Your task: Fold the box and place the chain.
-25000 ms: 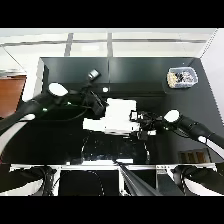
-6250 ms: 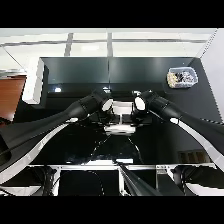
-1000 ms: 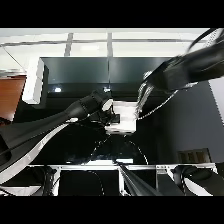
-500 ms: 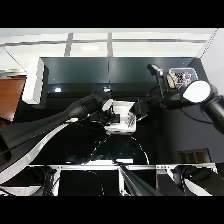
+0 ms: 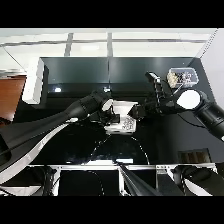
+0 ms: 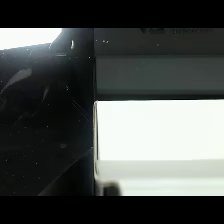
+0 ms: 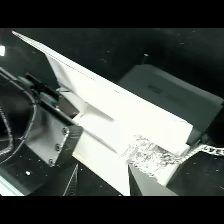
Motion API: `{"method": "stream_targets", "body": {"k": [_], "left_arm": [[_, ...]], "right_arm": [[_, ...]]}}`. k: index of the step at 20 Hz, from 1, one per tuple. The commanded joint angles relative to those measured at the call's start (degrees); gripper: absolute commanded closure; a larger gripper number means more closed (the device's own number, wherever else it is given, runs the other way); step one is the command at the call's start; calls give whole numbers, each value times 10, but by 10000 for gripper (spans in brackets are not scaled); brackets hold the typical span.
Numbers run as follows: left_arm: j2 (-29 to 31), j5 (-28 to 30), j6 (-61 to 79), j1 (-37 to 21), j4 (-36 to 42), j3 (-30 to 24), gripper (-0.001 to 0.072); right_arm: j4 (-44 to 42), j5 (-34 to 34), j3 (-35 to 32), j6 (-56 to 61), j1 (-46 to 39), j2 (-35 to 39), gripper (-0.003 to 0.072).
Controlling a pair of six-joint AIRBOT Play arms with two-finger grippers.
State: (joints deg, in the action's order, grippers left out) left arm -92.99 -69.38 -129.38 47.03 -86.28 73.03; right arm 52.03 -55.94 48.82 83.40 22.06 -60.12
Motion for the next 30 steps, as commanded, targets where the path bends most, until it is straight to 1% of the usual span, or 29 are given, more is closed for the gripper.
{"method": "stream_targets", "body": {"k": [1,3,4,7,9,10,11,12,14,17,19,20,22,24,25,26,27,28,29,30], "left_arm": [[0,-1,0,0,0,0,683],[0,-1,0,0,0,0,682],[0,0,0,0,0,0,683],[0,0,0,0,0,0,682],[0,-1,0,0,0,0,683],[0,-1,0,0,0,0,683],[0,-1,0,0,0,0,682],[0,-1,0,0,0,0,683],[0,-1,0,0,0,0,682],[0,0,0,0,0,0,683],[0,-1,0,0,0,0,683],[0,-1,0,0,0,0,683],[0,-1,0,0,0,0,683],[0,0,0,0,0,0,682],[0,0,0,0,0,0,683],[0,-1,0,0,0,0,683],[0,0,0,0,0,0,682],[0,-1,0,0,0,0,683],[0,-1,0,0,0,0,683],[0,-1,0,0,0,0,683]], "right_arm": [[63,-17,-2,4,-48,0,312],[152,-12,-3,17,-100,0,312],[200,3,-7,40,-122,0,312],[315,94,-41,138,-184,-1,313],[361,173,-64,239,-215,-4,308],[365,208,-66,264,-229,-14,169],[359,241,-63,270,-245,-31,76],[345,249,-50,271,-262,-54,77],[328,229,-5,274,-294,-116,77],[320,189,84,273,-320,-214,78],[297,166,141,228,-321,-272,78],[269,148,166,186,-319,-299,79],[238,122,198,127,-312,-337,78],[238,134,201,106,-311,-347,79],[241,136,201,106,-313,-349,142],[249,133,201,106,-313,-349,264],[257,127,201,106,-313,-349,396],[261,113,203,106,-313,-348,593],[260,95,206,102,-313,-347,673],[260,79,207,87,-312,-340,671]]}}
